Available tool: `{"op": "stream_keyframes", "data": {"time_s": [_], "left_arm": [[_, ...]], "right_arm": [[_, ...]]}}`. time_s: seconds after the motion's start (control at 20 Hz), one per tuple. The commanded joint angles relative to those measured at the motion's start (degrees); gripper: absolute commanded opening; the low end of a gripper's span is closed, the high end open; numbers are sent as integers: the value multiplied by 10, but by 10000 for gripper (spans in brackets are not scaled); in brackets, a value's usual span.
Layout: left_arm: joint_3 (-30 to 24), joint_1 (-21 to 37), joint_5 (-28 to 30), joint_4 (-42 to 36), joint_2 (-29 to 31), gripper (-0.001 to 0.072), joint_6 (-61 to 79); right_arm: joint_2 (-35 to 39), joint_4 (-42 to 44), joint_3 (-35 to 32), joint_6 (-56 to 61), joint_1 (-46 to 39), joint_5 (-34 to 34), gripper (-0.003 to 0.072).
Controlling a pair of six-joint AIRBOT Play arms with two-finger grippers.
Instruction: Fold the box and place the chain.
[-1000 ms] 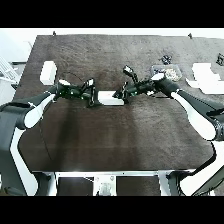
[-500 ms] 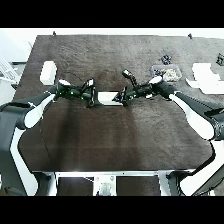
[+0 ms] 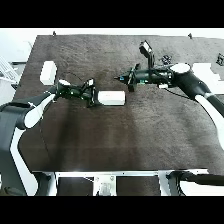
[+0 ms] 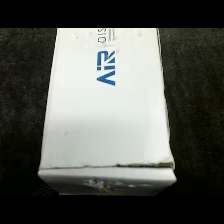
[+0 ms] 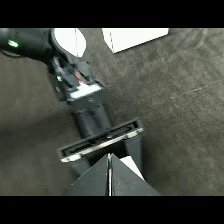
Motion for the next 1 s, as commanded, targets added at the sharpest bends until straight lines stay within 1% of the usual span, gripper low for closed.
{"op": "stream_keyframes", "data": {"time_s": [0.0, 0.1, 0.15, 0.2, 0.25, 0.35, 0.55, 0.95], "left_arm": [[0, 0, 0, 0, 0, 307, 1], [0, 0, 0, 0, 0, 308, 0], [0, 0, 0, 0, 0, 307, 1], [0, 0, -3, 0, 0, 307, 0], [0, 0, -2, 0, 0, 307, 0], [0, 0, 0, 0, 0, 307, 1], [0, 0, -1, -1, 0, 307, 0], [0, 0, -5, -2, 0, 307, -4]], "right_arm": [[128, 13, -112, 45, 0, -97, 3], [193, 13, -201, 65, 0, -150, 3], [200, 13, -211, 65, 0, -154, 3], [244, 13, -278, 64, 0, -172, 4], [260, 13, -309, 64, -2, -177, 4], [269, 13, -348, 65, -3, -183, 4], [269, 13, -379, 75, -2, -183, 5], [269, 13, -382, 76, -2, -182, 5]]}}
